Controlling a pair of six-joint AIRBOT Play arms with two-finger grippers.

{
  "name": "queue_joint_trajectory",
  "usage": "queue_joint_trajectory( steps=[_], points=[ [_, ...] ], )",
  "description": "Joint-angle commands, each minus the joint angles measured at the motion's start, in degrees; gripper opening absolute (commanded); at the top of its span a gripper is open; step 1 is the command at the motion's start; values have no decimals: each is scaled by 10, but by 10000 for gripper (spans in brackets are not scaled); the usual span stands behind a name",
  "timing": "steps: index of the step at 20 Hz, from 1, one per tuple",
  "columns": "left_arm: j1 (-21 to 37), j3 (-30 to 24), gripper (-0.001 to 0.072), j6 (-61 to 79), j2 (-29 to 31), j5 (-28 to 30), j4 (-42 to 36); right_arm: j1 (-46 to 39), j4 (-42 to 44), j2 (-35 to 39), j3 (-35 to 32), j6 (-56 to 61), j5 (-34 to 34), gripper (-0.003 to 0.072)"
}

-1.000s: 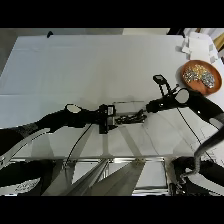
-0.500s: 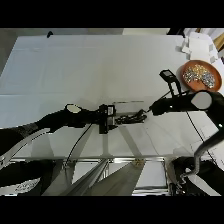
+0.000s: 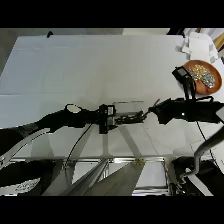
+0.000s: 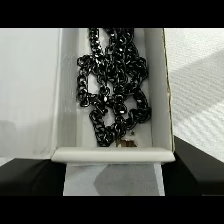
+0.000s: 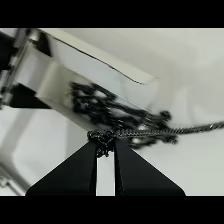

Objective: Fold the box and place the chain.

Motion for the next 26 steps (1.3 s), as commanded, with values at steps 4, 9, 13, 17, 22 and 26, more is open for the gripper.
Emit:
queue_joint_trajectory(
  steps=[4,9,13,17,22,26],
  points=[
    [0,0,135,0,0,0,0,1,125,17,1,-69,5,12],
    [0,0,135,0,0,0,0,1,186,17,0,-103,-13,13],
    [0,0,135,0,0,0,0,5,260,14,0,-159,-52,12],
    [0,0,135,0,0,0,0,43,261,-8,0,-182,-77,12],
    [0,0,135,0,0,0,0,76,240,-79,0,-188,-99,13],
    [0,0,135,0,0,0,0,77,211,-142,0,-187,-100,13]
  ],
)
